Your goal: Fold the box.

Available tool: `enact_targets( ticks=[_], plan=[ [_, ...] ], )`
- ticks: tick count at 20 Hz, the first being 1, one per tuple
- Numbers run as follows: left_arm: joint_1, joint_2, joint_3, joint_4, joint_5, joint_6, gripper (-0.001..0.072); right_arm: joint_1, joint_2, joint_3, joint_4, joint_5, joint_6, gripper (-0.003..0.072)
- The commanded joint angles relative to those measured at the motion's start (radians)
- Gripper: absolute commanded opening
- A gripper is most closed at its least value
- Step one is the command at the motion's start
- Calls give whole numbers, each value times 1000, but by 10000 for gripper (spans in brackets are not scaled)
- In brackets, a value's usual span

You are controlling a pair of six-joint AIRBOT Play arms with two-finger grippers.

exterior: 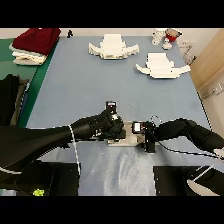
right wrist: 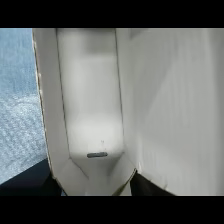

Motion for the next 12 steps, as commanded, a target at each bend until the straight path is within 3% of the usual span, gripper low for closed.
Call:
enact_targets(
  ticks=[1, 2, 3, 4, 12],
  plan=[
    [0, -10, 1, 4, 21, -3, 406, 0, 0, 1, 0, 0, 0, 435],
    [0, -10, 1, 3, 21, -3, 359, 0, 0, 1, 0, 0, 0, 435],
    [-5, -10, 1, 5, 21, 6, 54, 0, 0, 1, 0, 0, 0, 435],
    [-7, -10, 1, 6, 25, 28, 17, 0, 0, 1, 0, 0, 0, 435],
    [-13, -10, 1, -14, 21, 28, 19, 0, 0, 1, 0, 0, 0, 435]
  ],
)
